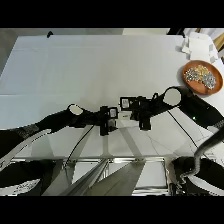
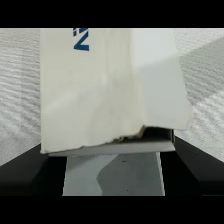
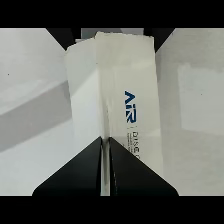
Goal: Fold the box and place the chain.
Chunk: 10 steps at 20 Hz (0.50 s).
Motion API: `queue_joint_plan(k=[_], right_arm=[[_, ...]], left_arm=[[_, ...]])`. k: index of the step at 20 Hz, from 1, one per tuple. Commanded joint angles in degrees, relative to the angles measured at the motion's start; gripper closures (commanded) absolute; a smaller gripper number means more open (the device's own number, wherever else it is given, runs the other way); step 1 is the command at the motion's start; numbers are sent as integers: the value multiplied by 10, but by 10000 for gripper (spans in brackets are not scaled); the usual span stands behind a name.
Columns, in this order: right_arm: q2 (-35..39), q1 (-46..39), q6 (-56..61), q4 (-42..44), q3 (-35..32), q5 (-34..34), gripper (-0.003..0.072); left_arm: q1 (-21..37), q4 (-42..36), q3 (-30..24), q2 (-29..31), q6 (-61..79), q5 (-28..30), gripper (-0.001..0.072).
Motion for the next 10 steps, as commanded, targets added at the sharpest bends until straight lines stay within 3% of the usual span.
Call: queue_joint_plan(k=[1, 10], right_arm=[[0, 0, 0, 0, 0, 1, 660], [34, 0, 9, 10, -8, -40, 669]], left_arm=[[0, 0, 0, 0, 0, -1, 459], [0, 0, 0, 0, 0, -1, 459]])
